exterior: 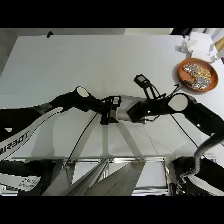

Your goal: Fold the box and place the chain.

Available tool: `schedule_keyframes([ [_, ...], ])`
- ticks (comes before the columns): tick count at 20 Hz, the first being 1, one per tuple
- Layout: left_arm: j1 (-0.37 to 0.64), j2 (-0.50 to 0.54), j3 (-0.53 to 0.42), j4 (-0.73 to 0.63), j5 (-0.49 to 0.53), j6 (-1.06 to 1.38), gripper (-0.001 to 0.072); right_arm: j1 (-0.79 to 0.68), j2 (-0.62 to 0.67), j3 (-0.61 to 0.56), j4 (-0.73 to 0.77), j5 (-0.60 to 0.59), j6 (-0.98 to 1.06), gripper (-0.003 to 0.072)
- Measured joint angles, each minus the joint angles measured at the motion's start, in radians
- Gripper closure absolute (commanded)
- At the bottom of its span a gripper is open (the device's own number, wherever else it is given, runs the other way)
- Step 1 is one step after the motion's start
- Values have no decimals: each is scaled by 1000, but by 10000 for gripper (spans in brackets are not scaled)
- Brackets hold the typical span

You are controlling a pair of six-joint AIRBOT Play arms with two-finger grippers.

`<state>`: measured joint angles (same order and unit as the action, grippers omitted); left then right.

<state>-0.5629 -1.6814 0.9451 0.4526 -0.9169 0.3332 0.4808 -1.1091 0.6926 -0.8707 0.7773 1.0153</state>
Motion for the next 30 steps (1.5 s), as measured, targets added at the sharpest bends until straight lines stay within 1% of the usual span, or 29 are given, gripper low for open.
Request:
schedule_keyframes([
  [6,0,0,0,0,0,0,504,27,-69,0,-10,-66,5,666],
  [7,0,0,0,0,0,0,504,29,-76,0,-11,-71,6,587],
  [8,0,0,0,0,0,0,504,32,-81,0,-11,-76,6,488],
  [9,0,0,0,0,0,0,504,37,-84,0,-11,-79,6,414],
  [10,0,0,0,0,0,0,504,40,-86,0,-12,-80,6,398],
  [13,0,0,0,0,0,0,504,45,-63,0,-26,-63,6,399],
  [16,0,0,0,0,0,0,504,26,21,3,-97,-5,27,402],
  [17,0,0,0,0,0,0,504,8,60,4,-135,14,48,429],
  [19,0,0,0,0,0,0,504,-49,146,5,-220,68,106,509],
  [21,0,0,0,0,0,0,504,-144,217,5,-303,134,161,511],
  [24,0,0,0,0,0,0,504,-301,253,-3,-394,226,206,509],
  [25,0,0,0,0,0,0,504,-345,251,-10,-417,241,217,491],
  [26,0,0,0,0,0,0,504,-374,241,-16,-430,241,221,409],
  [27,0,0,0,0,0,0,504,-398,224,-21,-443,239,227,384],
  [30,0,0,0,0,0,0,504,-434,140,-29,-469,212,238,388],
])
